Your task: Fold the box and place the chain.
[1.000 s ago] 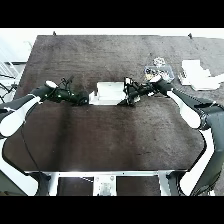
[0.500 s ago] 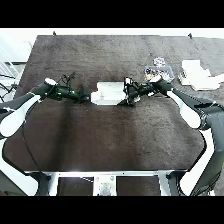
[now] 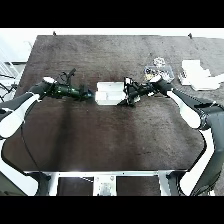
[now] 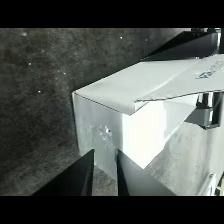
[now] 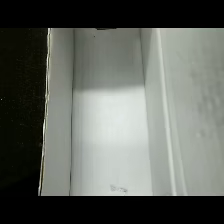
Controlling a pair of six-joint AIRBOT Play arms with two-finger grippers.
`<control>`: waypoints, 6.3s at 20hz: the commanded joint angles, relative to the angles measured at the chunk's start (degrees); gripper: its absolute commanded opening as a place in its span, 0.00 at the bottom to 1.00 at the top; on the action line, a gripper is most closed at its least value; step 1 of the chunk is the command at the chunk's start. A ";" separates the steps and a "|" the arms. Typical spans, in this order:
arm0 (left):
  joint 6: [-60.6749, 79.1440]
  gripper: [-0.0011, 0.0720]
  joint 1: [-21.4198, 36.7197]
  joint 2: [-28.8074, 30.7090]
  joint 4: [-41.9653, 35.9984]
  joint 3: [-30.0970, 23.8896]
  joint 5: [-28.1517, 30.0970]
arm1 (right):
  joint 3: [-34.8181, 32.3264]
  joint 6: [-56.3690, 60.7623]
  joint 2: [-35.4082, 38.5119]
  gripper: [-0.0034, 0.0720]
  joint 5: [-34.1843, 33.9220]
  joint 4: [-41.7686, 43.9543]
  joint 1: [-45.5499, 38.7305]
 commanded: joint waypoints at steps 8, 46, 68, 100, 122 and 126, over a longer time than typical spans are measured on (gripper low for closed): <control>3.17 0.34 -0.04 0.04 -2.60 0.04 -2.32 | -0.02 0.00 -0.02 0.83 0.00 0.00 0.02; -46.49 0.45 -18.64 2.05 46.40 15.02 5.90 | -0.02 0.00 -0.02 0.83 0.00 0.02 0.02; -61.59 0.45 -23.37 -13.81 61.64 40.00 -18.40 | -0.02 0.00 -0.02 0.83 0.00 0.02 0.02; -52.98 0.69 -22.21 -11.69 62.77 42.97 -24.96 | -0.02 0.00 -0.02 0.83 0.00 0.02 0.02; 16.28 0.69 -9.84 4.13 32.22 40.30 -21.22 | -0.02 0.00 -0.02 0.83 0.02 0.02 0.02; 36.70 0.69 1.55 4.11 7.21 32.28 -21.16 | -0.02 0.00 -0.02 0.83 0.00 0.00 0.02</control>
